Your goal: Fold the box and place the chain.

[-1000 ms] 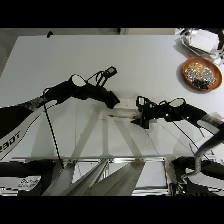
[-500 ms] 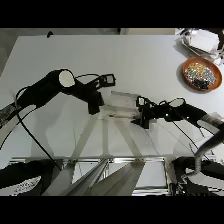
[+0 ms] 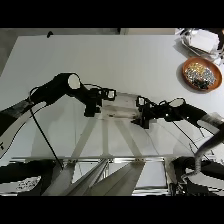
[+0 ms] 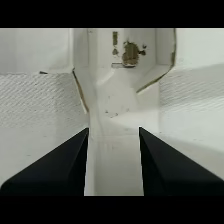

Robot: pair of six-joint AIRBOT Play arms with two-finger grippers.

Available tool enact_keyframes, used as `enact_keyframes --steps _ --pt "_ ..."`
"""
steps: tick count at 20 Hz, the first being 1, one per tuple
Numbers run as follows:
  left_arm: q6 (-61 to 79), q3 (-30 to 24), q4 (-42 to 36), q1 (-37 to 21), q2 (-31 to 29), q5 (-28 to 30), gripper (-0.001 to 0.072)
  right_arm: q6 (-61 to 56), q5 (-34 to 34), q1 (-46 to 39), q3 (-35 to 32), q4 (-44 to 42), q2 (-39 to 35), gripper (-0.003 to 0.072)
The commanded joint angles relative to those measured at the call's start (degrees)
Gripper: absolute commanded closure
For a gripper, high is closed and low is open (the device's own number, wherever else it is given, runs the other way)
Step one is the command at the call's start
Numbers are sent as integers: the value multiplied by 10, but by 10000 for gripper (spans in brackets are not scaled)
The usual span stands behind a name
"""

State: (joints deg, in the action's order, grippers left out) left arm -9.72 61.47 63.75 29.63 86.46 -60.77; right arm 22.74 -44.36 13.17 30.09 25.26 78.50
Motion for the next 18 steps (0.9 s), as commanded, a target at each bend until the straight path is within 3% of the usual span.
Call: enact_keyframes --steps 1,3,9,10,12,18 --pt "23 0 1 -7 25 33 349 0 0 0 0 0 0 286" --pt "47 0 -14 -7 31 39 286 0 0 0 0 0 0 286" --pt "132 -9 -91 2 31 33 296 0 0 0 0 0 0 286" --pt "132 -9 -90 6 31 28 318 0 0 0 0 0 0 286" --pt "132 -10 -91 10 31 4 457 0 0 0 0 0 0 286" --pt "132 -10 -111 11 31 11 455 0 0 0 0 0 0 286"
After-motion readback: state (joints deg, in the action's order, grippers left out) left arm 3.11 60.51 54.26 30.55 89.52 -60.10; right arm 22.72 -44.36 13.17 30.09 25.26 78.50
